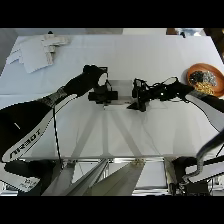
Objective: Fold the box and place the chain.
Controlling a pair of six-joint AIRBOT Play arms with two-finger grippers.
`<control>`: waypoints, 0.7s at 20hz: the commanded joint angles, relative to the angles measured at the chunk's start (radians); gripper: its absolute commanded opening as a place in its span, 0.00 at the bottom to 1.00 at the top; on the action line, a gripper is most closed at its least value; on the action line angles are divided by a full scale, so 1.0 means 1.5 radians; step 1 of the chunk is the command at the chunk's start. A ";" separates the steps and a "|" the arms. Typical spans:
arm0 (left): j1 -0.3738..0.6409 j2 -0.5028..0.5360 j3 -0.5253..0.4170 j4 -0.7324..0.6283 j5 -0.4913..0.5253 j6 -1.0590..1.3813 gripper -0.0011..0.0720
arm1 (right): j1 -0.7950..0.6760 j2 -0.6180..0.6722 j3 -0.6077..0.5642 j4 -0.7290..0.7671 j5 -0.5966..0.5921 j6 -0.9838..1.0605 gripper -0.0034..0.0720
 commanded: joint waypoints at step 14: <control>0.001 0.018 0.001 -0.008 -0.002 -0.013 0.57 | 0.000 0.000 0.000 0.001 0.000 0.000 0.65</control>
